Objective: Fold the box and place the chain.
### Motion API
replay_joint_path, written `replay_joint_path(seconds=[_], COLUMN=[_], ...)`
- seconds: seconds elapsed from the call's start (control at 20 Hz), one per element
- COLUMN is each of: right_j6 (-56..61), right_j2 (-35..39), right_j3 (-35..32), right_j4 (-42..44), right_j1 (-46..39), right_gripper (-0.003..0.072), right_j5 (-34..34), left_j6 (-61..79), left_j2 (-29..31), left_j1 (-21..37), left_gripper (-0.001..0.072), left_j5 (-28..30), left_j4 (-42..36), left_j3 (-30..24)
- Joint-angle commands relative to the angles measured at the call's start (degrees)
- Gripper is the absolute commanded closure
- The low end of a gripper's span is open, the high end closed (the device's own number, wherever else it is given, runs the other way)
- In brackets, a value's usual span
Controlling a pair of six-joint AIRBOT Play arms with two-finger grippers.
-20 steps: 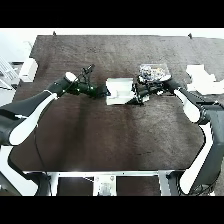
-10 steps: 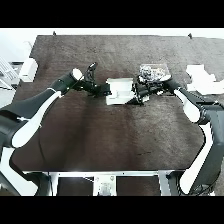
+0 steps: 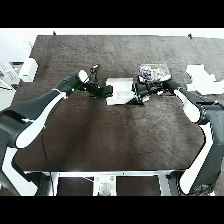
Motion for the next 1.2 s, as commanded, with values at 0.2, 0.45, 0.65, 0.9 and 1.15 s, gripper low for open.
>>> replay_joint_path(seconds=[0.2,0.45,0.65,0.9,1.15], right_j6=[0.0,0.0,0.0,0.0,0.0], right_j2=[0.0,0.0,0.0,0.0,0.0], right_j3=[0.0,0.0,0.0,0.0,0.0], right_j4=[0.1,0.1,0.1,0.0,0.1], right_j1=[0.0,0.0,0.0,0.0,0.0], right_gripper=[0.0271,0.0272,0.0271,0.0272,0.0272], right_j5=[0.0,0.0,0.0,0.0,0.0], left_j6=[-5.5,-8.7,-10.8,-14.4,-17.6], left_j2=[-2.1,-4.7,-6.0,-7.7,-12.2], left_j1=[-1.0,-1.5,-1.6,-2.9,-3.7], left_gripper=[0.0293,0.0293,0.0293,0.0293,0.0293], left_j5=[-4.5,-10.4,-14.0,-17.1,-27.4], left_j4=[6.7,10.1,12.2,16.3,20.3], left_j3=[4.8,10.5,14.7,19.1,27.6])
